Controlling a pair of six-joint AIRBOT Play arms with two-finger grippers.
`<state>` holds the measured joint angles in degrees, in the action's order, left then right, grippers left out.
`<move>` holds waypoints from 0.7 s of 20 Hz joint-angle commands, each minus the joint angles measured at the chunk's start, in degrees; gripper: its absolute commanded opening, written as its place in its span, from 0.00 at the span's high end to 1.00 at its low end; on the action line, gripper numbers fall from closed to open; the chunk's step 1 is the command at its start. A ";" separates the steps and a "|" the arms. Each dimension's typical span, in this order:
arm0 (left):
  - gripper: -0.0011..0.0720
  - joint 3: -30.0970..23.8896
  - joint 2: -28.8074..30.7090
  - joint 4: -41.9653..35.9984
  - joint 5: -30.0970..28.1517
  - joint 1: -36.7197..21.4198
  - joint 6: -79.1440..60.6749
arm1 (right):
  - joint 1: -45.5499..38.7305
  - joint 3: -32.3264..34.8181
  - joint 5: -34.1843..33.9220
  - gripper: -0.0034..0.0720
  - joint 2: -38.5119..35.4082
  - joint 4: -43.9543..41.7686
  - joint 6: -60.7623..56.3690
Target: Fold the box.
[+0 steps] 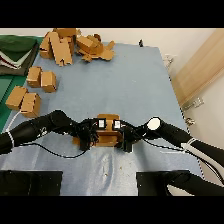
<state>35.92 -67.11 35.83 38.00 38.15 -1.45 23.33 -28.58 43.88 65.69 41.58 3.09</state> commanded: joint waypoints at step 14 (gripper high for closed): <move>0.14 -0.02 -0.46 -1.14 2.47 0.09 3.63 | 0.00 -0.02 0.02 0.37 -0.04 0.00 0.00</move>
<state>35.94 -67.53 34.68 40.07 38.22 1.26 23.35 -28.60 43.90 65.69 41.76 3.29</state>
